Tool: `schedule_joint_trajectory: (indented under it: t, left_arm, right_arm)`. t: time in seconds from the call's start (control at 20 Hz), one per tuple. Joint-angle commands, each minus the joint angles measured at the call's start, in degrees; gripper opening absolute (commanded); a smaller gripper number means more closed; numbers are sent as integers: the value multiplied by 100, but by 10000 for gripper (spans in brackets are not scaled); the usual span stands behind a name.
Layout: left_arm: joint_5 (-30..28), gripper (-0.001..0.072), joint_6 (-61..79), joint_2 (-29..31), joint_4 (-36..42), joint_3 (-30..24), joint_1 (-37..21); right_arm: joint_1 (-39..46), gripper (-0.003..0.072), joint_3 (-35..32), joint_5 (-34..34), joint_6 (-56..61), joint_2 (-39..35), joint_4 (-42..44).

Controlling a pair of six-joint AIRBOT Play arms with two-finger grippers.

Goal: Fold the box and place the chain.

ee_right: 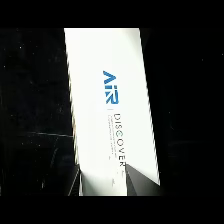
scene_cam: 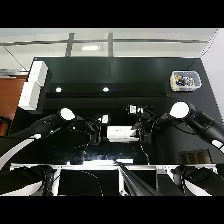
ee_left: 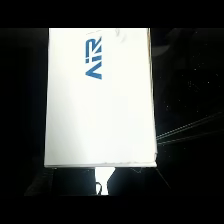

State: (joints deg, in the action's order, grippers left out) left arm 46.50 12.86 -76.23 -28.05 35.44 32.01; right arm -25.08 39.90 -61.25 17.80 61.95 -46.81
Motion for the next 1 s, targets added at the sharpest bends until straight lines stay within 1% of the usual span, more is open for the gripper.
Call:
schedule_joint_trajectory:
  t: [0.0, 0.2, 0.35, 0.5, 0.95]
  left_arm:
    - [0, 469, -2, -4, -2, 7, 4]
    - [0, 469, -2, -4, 0, 7, 4]
    - [0, 469, 0, -4, -2, 7, 4]
    - [0, 469, -2, -4, -2, 7, 4]
    - [0, 469, 0, -4, 0, 7, 4]
  right_arm:
    - [-4, 306, -4, -20, 4, -2, -28]
    - [-22, 305, -4, -24, 46, -2, -44]
    - [-221, 305, -4, 4, 98, 0, -269]
    - [-323, 305, -4, 98, 393, 0, -417]
    - [-323, 308, 42, 50, 844, -15, -389]
